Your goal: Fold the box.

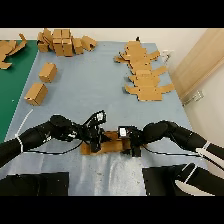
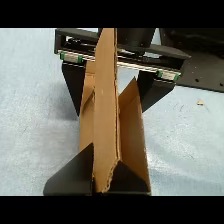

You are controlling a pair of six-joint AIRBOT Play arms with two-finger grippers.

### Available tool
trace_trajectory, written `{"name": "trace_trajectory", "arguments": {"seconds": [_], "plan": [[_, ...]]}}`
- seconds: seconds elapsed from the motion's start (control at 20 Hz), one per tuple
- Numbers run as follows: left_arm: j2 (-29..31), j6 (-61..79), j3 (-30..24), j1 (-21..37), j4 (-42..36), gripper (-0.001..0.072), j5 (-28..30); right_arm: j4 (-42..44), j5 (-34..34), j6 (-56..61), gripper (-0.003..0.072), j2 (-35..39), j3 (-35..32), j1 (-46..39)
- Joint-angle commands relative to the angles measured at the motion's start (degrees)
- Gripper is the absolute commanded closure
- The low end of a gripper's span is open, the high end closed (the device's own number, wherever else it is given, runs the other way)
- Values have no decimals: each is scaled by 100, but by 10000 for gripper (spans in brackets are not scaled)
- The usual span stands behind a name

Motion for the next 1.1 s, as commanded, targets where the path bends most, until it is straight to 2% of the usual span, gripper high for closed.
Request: {"name": "trace_trajectory", "arguments": {"seconds": [0.0, 0.35, 0.4, 0.45, 1.0, 1.05], "plan": [[-2, -11, 2, 4, 4, 699, 105, -2, -24, 2, -12, -4, -4, 4], [-4, -142, 0, 4, 28, 699, 155, -4, -55, 2, -10, -4, -4, 2], [-4, -142, 0, 4, 28, 699, 155, -4, -50, 2, 8, -4, -4, 2], [-7, -142, 0, 4, 28, 699, 155, -20, -50, 2, 72, -4, -4, 2], [-129, -142, 2, 4, 26, 699, 149, -149, 57, 2, 77, -160, -4, 2], [-129, -140, 2, 4, 26, 699, 149, -149, 57, 2, 102, -164, -4, 2]]}}
